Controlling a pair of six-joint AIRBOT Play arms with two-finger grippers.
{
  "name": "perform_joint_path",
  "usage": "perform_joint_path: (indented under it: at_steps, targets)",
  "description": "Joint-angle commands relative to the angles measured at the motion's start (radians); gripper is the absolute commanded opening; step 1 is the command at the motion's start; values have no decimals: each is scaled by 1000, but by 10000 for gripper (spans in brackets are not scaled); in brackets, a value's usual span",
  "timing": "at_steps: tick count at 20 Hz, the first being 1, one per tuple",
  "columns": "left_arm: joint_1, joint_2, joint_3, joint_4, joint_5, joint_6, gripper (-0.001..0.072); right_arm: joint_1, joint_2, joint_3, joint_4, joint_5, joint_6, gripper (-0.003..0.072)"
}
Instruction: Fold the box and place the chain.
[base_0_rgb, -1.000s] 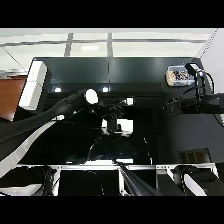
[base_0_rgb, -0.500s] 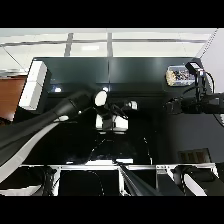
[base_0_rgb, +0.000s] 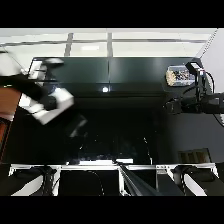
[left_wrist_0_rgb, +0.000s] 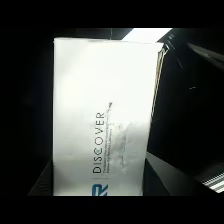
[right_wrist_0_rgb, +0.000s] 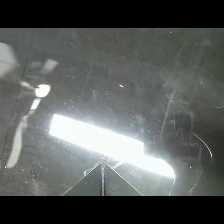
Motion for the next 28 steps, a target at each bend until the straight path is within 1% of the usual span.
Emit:
perform_joint_path:
  at_steps: [1,2,3,4,5,6,8,10,13,17,19,20,21,22,23,25,26,27,28]
  targets:
    - [423,140,-166,6,113,-99,357,0,1,-3,4,-18,1,24]
    - [518,134,-207,3,137,-99,356,0,0,-4,4,-23,1,24]
    - [576,123,-240,3,183,-110,356,0,0,-5,3,-25,1,24]
    - [605,102,-268,5,245,-110,357,0,0,-5,3,-26,2,24]
    - [614,68,-278,32,277,-108,357,0,0,-5,3,-26,4,24]
    - [614,26,-277,66,289,-101,357,0,0,-5,3,-26,4,24]
    - [618,-73,-269,110,281,-103,356,0,0,-5,3,-25,4,24]
    - [637,-145,-268,78,306,-78,356,0,0,-5,3,-24,8,24]
    - [642,-168,-268,-29,366,91,357,0,0,-5,2,-25,29,24]
    - [638,-169,-268,-169,430,203,357,0,-3,-5,2,-31,65,24]
    - [631,-171,-268,-188,465,214,358,0,-3,-5,2,-33,77,24]
    - [628,-171,-268,-174,494,211,446,0,-3,-6,2,-34,83,24]
    - [627,-171,-265,-169,518,204,666,0,-3,-6,2,-33,89,24]
    - [627,-171,-249,-152,529,175,713,0,-3,-6,3,-33,90,24]
    - [627,-170,-224,-151,522,133,714,0,-3,-8,3,-34,90,24]
    - [615,-163,-142,-172,452,39,713,0,-4,-14,3,-44,89,24]
    - [600,-152,-102,-184,406,-19,709,0,-4,-24,3,-66,89,24]
    - [579,-134,-61,-192,351,-124,592,0,-4,-42,7,-99,89,24]
    - [561,-111,-36,-216,308,-200,313,0,-4,-64,8,-132,89,24]
